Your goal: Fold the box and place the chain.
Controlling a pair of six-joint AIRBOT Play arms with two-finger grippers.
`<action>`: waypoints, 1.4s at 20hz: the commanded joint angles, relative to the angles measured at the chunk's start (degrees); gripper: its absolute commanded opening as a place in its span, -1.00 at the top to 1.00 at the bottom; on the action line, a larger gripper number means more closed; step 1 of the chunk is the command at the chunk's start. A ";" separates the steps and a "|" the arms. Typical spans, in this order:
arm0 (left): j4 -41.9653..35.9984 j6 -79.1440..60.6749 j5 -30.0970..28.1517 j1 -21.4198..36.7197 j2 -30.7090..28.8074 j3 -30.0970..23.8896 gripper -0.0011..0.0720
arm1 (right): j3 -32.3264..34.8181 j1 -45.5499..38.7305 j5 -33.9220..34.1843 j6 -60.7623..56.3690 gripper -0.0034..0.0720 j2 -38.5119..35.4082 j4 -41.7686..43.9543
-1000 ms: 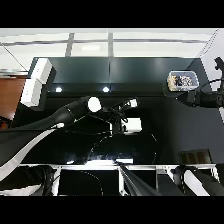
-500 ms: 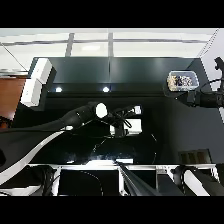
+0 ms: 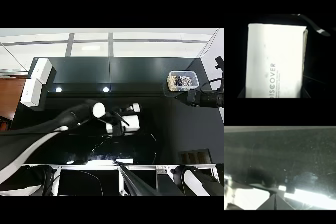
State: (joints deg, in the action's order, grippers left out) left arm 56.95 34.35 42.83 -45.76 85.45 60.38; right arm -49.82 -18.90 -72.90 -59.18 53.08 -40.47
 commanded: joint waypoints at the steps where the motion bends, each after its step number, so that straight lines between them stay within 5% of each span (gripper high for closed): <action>1: 11.17 20.44 12.66 6.64 -5.31 -0.26 -0.08 | -0.04 -0.02 -0.22 0.02 0.89 -0.02 0.37; 4: 18.60 30.49 25.57 17.62 -10.01 -2.69 -0.09 | -0.04 -0.02 -0.22 0.02 0.89 -0.02 0.37; 9: 19.45 35.21 34.99 44.35 -19.52 -12.20 -0.09 | -0.04 -0.02 -0.15 0.07 0.89 -0.02 0.33; 13: 22.14 35.08 35.95 64.17 -26.03 -13.18 -0.09 | -0.04 -0.02 -0.02 0.09 0.89 -0.02 0.33; 18: 23.65 35.04 32.04 84.28 -26.93 -13.88 -0.09 | -0.04 -0.02 0.09 0.07 0.89 -0.02 0.31; 21: 19.71 29.46 24.90 86.71 -25.97 -14.01 -0.09 | -0.04 0.00 1.36 0.07 0.89 -0.02 0.33; 28: 18.86 23.85 10.75 81.18 -17.42 -13.84 -0.14 | -0.04 0.15 3.19 1.27 0.89 -0.02 -1.42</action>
State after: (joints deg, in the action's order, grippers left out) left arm 76.47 61.17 60.90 36.91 64.82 46.46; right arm -49.82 -18.87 -70.22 -58.70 53.08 -40.49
